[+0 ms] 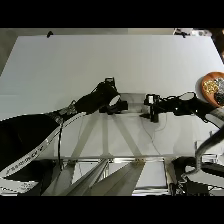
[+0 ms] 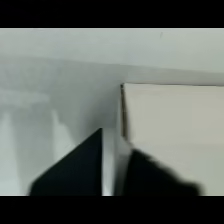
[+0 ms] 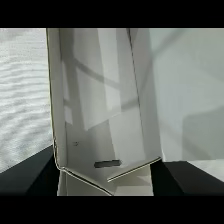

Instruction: Fold the box and place the chain.

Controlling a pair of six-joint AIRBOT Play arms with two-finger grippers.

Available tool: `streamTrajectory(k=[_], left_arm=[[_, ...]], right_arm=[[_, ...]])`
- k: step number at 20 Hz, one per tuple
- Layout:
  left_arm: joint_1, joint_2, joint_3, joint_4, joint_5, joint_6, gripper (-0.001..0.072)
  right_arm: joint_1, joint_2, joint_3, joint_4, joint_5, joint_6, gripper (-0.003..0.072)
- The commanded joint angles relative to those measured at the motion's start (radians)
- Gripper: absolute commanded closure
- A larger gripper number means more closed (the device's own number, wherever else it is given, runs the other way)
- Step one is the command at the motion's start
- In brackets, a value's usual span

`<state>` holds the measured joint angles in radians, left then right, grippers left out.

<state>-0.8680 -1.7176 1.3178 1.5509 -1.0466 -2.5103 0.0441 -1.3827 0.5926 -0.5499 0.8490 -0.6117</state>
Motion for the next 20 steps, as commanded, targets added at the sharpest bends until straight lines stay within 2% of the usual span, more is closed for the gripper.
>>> streamTrajectory(k=[1, 7, 9, 17, 18, 20], left_arm=[[0.000, 0.001, 0.001, 0.001, -0.005, -0.004, 0.0695], [0.000, 0.001, 0.001, -0.015, -0.005, -0.003, 0.0679], [0.000, 0.006, 0.001, -0.018, -0.005, 0.000, 0.0495], [0.000, 0.046, 0.001, -0.016, -0.025, 0.000, 0.0488], [0.000, 0.052, 0.000, -0.015, -0.027, 0.000, 0.0469], [0.000, 0.063, 0.001, -0.017, -0.029, 0.000, 0.0362]], right_arm=[[0.000, 0.001, 0.000, 0.000, 0.000, 0.001, 0.0276], [0.000, 0.001, 0.000, 0.000, 0.000, 0.001, 0.0276], [0.000, 0.001, 0.000, 0.000, 0.000, 0.001, 0.0276], [0.000, 0.001, 0.000, 0.000, 0.000, 0.001, 0.0276], [0.000, 0.001, 0.000, 0.000, 0.000, 0.001, 0.0276], [0.000, 0.001, 0.000, 0.000, 0.000, 0.001, 0.0276]])
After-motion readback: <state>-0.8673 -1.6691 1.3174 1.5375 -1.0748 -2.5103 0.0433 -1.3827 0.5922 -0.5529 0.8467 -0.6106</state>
